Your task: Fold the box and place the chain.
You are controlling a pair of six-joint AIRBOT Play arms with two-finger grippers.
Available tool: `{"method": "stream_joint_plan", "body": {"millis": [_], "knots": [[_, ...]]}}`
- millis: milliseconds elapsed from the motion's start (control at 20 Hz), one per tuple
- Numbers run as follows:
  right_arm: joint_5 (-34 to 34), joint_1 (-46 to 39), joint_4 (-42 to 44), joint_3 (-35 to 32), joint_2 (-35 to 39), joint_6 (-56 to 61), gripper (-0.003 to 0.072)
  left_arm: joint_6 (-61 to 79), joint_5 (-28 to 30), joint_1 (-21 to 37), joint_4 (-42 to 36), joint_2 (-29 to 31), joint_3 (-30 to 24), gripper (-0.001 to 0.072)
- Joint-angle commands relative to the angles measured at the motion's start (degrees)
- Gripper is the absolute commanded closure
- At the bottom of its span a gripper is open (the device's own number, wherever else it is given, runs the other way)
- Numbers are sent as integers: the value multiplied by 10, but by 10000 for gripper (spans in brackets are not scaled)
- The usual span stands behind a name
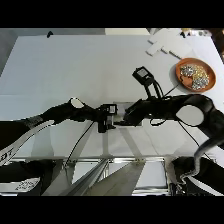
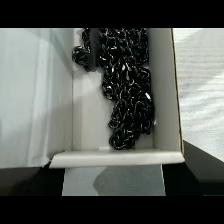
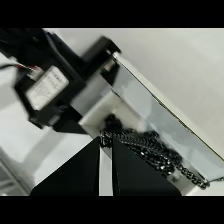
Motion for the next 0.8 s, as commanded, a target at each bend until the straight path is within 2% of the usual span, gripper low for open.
{"method": "stream_joint_plan", "body": {"millis": [0, 50, 100, 200, 300, 500, 600, 750], "knots": [[-19, 1, -18, -32, -47, 0, 544, 0, 0, 0, 0, 0, 0, 700], [-20, 1, -16, -32, -59, 1, 492, 0, 0, 0, 0, 0, 0, 700], [-21, 1, -13, -32, -66, 1, 479, 0, 0, 0, 0, 0, 0, 700], [-20, 0, -13, -16, -58, 0, 479, 0, 0, 0, 0, 0, 0, 700], [-11, -18, -23, 37, -46, -14, 479, 0, 0, 0, 0, 0, 0, 700], [14, -121, -60, 144, -44, -21, 458, 0, 0, 0, 0, 0, 0, 700], [10, -187, -83, 149, -50, -19, 389, 0, 0, 0, 0, 0, 0, 700], [30, -271, -125, 149, -98, -12, 364, 0, 0, 0, 0, 0, 0, 700]]}}
